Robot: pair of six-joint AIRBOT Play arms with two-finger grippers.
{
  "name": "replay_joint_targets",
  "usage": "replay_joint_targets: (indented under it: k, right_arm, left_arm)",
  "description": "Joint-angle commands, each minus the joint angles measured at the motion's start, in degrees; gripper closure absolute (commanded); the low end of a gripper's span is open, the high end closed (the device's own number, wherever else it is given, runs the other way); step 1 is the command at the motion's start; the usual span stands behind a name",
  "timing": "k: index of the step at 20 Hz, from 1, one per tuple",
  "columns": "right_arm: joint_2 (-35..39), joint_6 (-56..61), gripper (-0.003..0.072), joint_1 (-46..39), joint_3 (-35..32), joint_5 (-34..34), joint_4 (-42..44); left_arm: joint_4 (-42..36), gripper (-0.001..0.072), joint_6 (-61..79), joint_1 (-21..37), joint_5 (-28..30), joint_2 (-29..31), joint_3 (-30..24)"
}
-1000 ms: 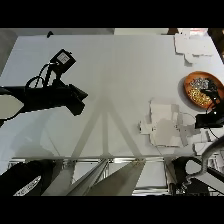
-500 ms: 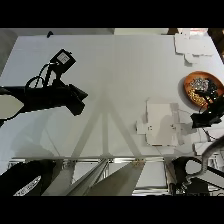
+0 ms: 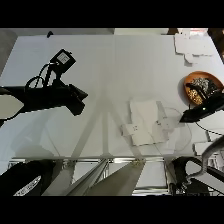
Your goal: Fold the box and place the chain.
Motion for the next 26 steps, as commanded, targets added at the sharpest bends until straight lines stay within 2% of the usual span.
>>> replay_joint_targets:
  k: [1, 5, 12, 15, 26]
  right_arm:
    - [2.7, -3.5, 0.0679, 3.9, 0.0, -4.6, 11.1]
    - [3.8, -5.4, 0.0680, 9.4, -2.6, -13.9, 18.6]
    - [3.8, -8.1, 0.0681, 22.6, -15.3, -36.0, 28.2]
    - [3.8, -8.0, 0.0681, 27.3, -18.4, -44.7, 31.7]
    - [3.8, -7.9, 0.0677, 28.4, -18.3, -43.8, 32.5]
  left_arm:
    - [0.0, 0.0701, 0.0, 0.0, 0.0, 0.0, 0.0]
    - [0.0, 0.0701, 0.0, 0.0, 0.0, 0.0, 0.0]
    - [0.0, 0.0701, 0.0, 0.0, 0.0, 0.0, 0.0]
    - [0.0, 0.0701, 0.0, 0.0, 0.0, 0.0, 0.0]
    - [0.0, 0.0701, 0.0, 0.0, 0.0, 0.0, 0.0]
